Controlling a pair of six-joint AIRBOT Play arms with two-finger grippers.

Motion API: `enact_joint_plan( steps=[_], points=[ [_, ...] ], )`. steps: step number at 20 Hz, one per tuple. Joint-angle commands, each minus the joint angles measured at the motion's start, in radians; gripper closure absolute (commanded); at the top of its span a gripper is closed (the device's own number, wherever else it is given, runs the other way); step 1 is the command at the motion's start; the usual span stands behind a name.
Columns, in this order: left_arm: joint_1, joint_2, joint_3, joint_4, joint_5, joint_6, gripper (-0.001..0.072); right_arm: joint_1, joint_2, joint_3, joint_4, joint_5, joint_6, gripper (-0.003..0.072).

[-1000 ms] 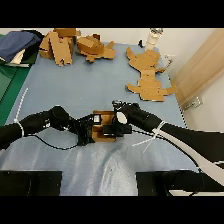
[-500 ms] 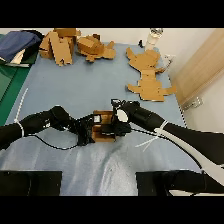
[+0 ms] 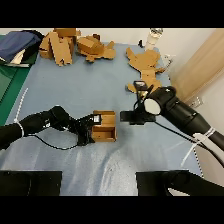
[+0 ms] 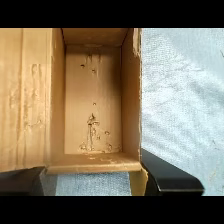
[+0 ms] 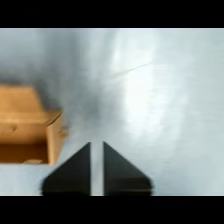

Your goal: Fold the box.

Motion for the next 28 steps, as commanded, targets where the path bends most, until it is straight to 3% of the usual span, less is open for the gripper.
enact_joint_plan(
  steps=[1,2,4,6,9,10,14,19,24,28],
  points=[
    [0.000,0.001,0.001,0.000,0.001,0.000,0.0296,-0.182,0.037,-0.026,-0.079,-0.037,-0.079,0.0681],
    [0.000,0.001,0.001,0.000,0.000,0.000,0.0297,-0.253,0.018,-0.043,-0.026,-0.102,-0.144,0.0682],
    [0.000,0.001,0.001,0.000,-0.001,0.000,0.0296,-0.408,-0.047,-0.090,0.251,-0.277,-0.381,0.0682],
    [0.000,0.001,0.001,0.000,-0.002,0.000,0.0296,-0.537,-0.161,-0.127,0.758,-0.365,-0.767,0.0682],
    [0.000,0.001,0.001,0.000,-0.001,0.000,0.0297,-0.610,-0.375,-0.131,1.538,-0.176,-1.398,0.0682],
    [0.000,0.001,0.001,0.000,-0.001,0.000,0.0296,-0.607,-0.430,-0.126,1.661,-0.118,-1.482,0.0682],
    [0.000,0.001,0.001,0.000,0.000,-0.001,0.0297,-0.528,-0.529,-0.115,1.633,-0.109,-1.560,0.0682],
    [0.000,0.001,0.001,0.000,-0.001,-0.001,0.0296,-0.389,-0.494,-0.139,1.570,0.101,-1.665,0.0682],
    [0.000,0.001,0.001,0.000,-0.002,-0.001,0.0296,-0.362,-0.317,-0.292,1.463,-0.060,-1.781,0.0681],
    [0.000,0.001,0.001,0.000,-0.002,-0.001,0.0296,-0.275,-0.162,-0.342,1.274,-0.262,-1.785,0.0681]
  ],
)
